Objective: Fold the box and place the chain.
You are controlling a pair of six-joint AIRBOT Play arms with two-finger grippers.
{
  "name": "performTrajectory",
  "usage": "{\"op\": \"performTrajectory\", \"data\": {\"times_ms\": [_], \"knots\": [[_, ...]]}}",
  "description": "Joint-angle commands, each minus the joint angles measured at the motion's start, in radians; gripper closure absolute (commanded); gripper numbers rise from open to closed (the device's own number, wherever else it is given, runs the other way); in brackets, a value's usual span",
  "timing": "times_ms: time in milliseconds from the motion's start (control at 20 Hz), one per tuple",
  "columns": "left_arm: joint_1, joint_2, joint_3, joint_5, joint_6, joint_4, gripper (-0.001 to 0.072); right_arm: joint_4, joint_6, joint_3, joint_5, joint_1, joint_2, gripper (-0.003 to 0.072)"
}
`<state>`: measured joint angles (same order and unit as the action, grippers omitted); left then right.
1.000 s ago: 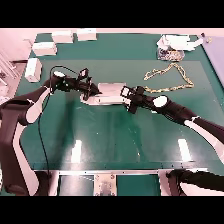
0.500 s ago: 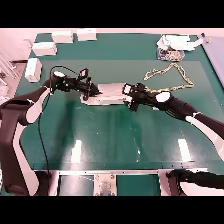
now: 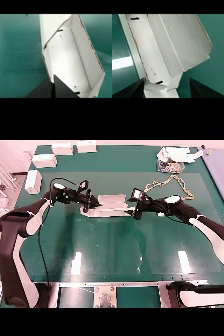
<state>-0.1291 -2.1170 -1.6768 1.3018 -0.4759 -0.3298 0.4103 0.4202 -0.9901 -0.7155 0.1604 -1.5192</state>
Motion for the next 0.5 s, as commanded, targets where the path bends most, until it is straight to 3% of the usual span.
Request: {"op": "performTrajectory", "data": {"times_ms": [0,450], "knots": [[0.0,0.0,0.0,-0.001,0.005,0.0,0.0688,-0.032,0.042,-0.038,-0.089,-0.023,-0.06,0.0041],[0.0,0.0,0.0,-0.001,0.005,0.0,0.0688,-0.036,0.06,-0.158,-0.268,-0.079,-0.168,-0.0006]]}}
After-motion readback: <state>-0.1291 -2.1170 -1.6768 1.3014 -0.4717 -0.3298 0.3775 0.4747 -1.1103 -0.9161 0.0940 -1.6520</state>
